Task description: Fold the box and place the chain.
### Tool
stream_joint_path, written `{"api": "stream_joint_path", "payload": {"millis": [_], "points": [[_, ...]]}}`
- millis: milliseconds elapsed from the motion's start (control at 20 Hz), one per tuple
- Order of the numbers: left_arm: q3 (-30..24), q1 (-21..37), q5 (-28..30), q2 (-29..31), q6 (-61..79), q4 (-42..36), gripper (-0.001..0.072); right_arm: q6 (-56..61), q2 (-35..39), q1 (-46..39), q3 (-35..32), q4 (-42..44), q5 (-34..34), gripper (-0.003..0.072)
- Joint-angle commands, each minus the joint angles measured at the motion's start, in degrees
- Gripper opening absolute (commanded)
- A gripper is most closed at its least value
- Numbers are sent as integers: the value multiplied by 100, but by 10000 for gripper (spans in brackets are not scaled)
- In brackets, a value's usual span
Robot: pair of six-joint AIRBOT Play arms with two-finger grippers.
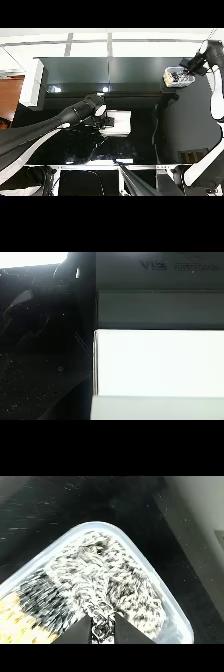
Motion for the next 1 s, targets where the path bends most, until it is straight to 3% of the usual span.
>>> {"api": "stream_joint_path", "payload": {"millis": [0, 300, 500, 850, 950], "points": [[7, 2, 4, -4, 0, 2, 28, -546, 629, 7, 151, 105, 227, 16], [7, 2, 4, -4, 0, 4, 28, -1729, 2465, 358, 116, 232, 579, 16], [7, 2, 15, -4, 0, 26, 28, -1958, 3519, 542, 48, 942, 682, 16], [7, 2, 13, -4, 0, 26, 28, -2186, 4736, 1067, 48, 2190, 1281, 16], [7, 2, 9, -4, 0, 26, 28, -2830, 4955, 1292, 9, 2542, 1388, 16]]}}
